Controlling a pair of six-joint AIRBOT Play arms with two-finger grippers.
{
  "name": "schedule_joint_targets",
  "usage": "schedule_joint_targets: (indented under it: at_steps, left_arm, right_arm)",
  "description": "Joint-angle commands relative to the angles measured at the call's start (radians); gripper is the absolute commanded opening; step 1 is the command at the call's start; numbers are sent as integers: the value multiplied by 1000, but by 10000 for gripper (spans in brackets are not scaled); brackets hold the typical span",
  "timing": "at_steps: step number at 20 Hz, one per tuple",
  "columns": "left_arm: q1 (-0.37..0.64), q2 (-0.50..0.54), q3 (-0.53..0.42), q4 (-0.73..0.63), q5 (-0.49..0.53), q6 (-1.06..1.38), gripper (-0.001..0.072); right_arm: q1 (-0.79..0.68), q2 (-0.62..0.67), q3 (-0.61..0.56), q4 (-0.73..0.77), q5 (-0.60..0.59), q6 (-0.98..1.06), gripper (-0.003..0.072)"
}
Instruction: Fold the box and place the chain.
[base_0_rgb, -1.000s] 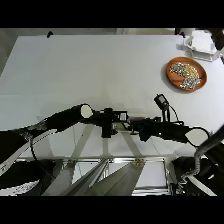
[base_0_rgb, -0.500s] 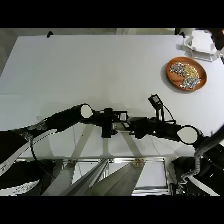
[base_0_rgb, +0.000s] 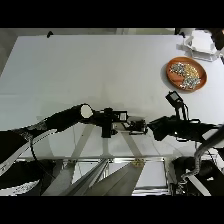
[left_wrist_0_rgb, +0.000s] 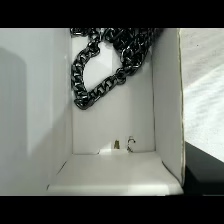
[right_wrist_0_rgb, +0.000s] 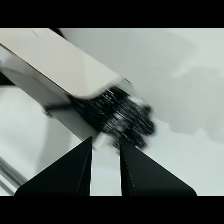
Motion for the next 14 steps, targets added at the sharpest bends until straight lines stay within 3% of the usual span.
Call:
schedule_joint_targets:
  at_steps: [1,5,7,9,14]
  left_arm:
    - [0,0,0,0,0,0,321]
    - [0,0,0,0,0,0,321]
    - [0,0,0,0,0,0,321]
    - [0,0,0,0,0,0,321]
    - [0,0,0,0,0,0,321]
  right_arm:
    - [-55,13,6,-145,114,-55,197]
    - [-55,-76,5,-225,107,-107,211]
    - [-55,-133,-13,-149,75,-190,241]
    - [-55,-203,-28,-21,44,-311,331]
    - [-55,-335,-28,42,-46,-361,344]
